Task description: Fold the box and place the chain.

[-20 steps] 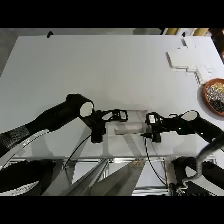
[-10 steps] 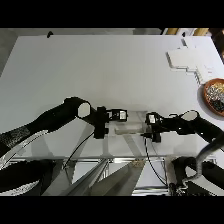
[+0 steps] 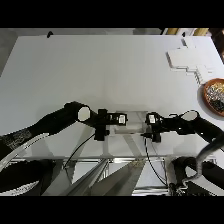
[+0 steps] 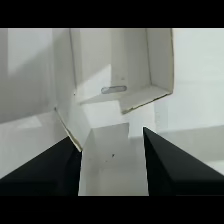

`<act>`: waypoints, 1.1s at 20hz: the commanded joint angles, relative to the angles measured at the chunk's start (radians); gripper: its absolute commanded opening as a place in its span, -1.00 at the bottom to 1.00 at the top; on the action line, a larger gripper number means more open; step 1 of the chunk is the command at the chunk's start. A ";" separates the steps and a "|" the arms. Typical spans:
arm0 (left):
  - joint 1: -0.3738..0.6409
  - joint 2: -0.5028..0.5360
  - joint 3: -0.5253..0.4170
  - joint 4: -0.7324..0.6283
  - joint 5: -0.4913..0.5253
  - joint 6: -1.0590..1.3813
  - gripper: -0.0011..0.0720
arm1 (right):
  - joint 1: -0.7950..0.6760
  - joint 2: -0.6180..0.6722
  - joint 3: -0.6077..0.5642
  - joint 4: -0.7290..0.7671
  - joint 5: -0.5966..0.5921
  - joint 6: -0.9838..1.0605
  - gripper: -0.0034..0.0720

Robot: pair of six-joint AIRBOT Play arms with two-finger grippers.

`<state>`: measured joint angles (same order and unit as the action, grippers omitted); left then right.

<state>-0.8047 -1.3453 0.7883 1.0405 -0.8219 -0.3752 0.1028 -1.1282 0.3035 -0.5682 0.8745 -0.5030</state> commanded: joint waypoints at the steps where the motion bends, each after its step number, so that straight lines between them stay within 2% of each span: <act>1: -0.013 -0.006 -0.004 -0.063 0.033 0.087 0.06 | 0.000 0.000 0.001 0.000 0.001 0.000 0.16; 3: -0.019 -0.023 -0.004 -0.068 0.041 0.088 -0.11 | 0.000 0.000 0.001 0.000 0.000 0.000 0.16; 6: -0.020 -0.048 -0.004 -0.086 0.043 0.088 -0.13 | 0.000 0.000 0.001 0.000 0.000 0.000 0.16; 8: -0.020 -0.052 -0.004 -0.091 0.056 0.088 -0.52 | 0.000 0.000 0.001 0.000 0.000 0.000 0.16; 9: -0.020 -0.052 -0.004 -0.090 0.064 0.088 -0.58 | 0.000 0.000 0.001 0.000 0.000 0.000 0.16; 16: -0.032 -0.052 -0.004 -0.124 0.098 0.088 -0.61 | 0.000 0.000 0.001 0.000 0.001 0.000 0.16; 22: -0.064 -0.056 -0.003 -0.202 0.201 0.115 -0.61 | 0.000 0.000 0.001 0.000 0.000 0.000 0.16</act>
<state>-0.8577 -1.4002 0.7845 0.8814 -0.6678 -0.2787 0.1024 -1.1282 0.3035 -0.5682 0.8757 -0.5030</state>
